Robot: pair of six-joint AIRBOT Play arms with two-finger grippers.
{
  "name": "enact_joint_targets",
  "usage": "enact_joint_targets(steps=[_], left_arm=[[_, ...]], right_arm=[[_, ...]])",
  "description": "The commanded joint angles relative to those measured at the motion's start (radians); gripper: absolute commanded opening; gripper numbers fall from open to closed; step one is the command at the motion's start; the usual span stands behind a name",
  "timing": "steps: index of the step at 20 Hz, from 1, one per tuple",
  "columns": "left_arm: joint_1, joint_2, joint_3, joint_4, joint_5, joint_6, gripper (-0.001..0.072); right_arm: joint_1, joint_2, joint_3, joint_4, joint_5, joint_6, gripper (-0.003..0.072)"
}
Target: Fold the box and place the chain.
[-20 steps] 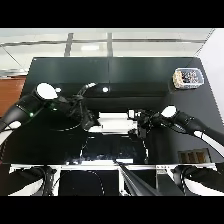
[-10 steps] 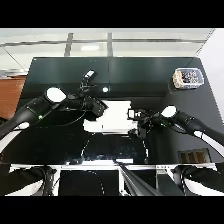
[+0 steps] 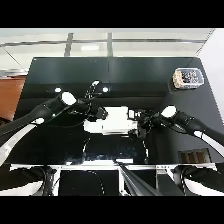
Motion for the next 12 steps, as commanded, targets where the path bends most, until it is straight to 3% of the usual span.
enact_joint_targets(steps=[1,4,8,10,12], left_arm=[[0.001,0.028,0.001,0.033,0.026,-0.013,0.0025],[0.04,0.136,0.0,0.114,0.018,-0.08,0.0025],[0.14,0.327,-0.04,0.322,-0.081,-0.192,0.0026],[0.221,0.428,-0.116,0.319,-0.076,-0.194,0.0026],[0.275,0.52,-0.215,0.231,-0.056,-0.065,0.003]], right_arm=[[0.0,-0.001,0.0,0.001,-0.001,0.002,0.0221],[0.0,-0.001,0.0,0.0,-0.001,0.002,0.0221],[0.0,-0.001,0.0,0.001,-0.001,0.002,0.0221],[0.0,-0.001,0.0,0.001,-0.001,0.002,0.022],[0.0,-0.001,0.0,0.001,-0.001,0.002,0.022]])
